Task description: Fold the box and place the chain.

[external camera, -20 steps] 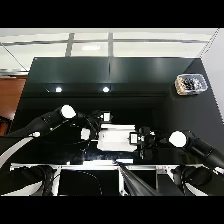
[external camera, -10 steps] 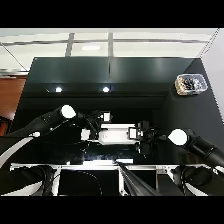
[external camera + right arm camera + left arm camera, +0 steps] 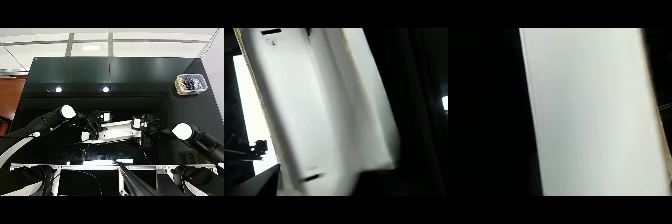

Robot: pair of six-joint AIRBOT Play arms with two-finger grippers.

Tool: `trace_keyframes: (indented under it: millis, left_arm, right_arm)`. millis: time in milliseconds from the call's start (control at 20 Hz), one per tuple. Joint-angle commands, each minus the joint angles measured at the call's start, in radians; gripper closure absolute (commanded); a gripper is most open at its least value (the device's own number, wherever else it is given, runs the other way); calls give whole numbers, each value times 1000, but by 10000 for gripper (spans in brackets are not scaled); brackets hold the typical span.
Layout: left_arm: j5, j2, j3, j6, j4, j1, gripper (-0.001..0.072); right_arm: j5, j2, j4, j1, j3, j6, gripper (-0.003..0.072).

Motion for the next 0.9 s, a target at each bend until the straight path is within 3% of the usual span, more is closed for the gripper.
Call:
trace_keyframes:
  millis: [0, 250, 850]
  left_arm:
    - [5, 0, 0, 0, 0, 1, 676]
    - [6, 0, 0, 0, 0, 1, 677]
    - [1, 0, 0, -1, 0, 1, 676]
  right_arm:
    - [2, 0, 14, -4, 2, -10, -17]
    - [102, -3, 84, -4, -6, -23, -17]
    - [51, -185, 211, -4, -50, -281, -16]
